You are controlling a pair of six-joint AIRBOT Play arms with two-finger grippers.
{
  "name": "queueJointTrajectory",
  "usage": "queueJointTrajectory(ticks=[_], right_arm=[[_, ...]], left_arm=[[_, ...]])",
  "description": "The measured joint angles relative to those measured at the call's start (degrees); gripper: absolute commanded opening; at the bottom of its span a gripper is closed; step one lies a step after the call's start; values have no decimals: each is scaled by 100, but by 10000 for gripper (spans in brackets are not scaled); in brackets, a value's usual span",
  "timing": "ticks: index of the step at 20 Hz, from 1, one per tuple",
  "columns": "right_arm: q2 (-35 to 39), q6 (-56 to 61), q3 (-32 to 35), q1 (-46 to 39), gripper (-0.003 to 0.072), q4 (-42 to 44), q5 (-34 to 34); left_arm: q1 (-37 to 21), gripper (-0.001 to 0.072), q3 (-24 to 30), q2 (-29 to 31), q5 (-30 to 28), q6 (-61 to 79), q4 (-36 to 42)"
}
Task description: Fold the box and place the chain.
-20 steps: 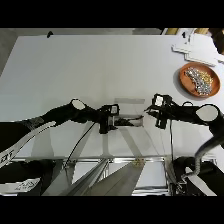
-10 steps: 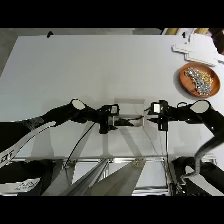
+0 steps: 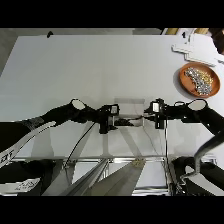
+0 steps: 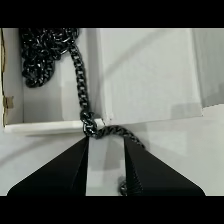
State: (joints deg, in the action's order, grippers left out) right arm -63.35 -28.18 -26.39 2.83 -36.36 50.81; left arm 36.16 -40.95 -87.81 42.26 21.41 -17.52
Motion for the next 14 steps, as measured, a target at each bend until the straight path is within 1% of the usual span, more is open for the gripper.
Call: queueJointTrajectory(ticks=[1,3,5,7,10,14], right_arm=[[-4,-20,2,28,216,0,31],[-11,-35,2,109,103,31,66],[-11,9,2,160,19,-7,85],[-11,221,2,186,19,-96,70],[9,901,2,208,19,-566,87],[234,2614,2,212,19,-1335,101]], left_arm=[[0,206,0,0,0,-4,0],[0,206,0,0,0,0,-2],[0,206,0,0,2,-9,0],[0,206,0,0,2,-4,0],[0,206,0,0,-7,0,2],[0,206,0,0,-4,0,2]])
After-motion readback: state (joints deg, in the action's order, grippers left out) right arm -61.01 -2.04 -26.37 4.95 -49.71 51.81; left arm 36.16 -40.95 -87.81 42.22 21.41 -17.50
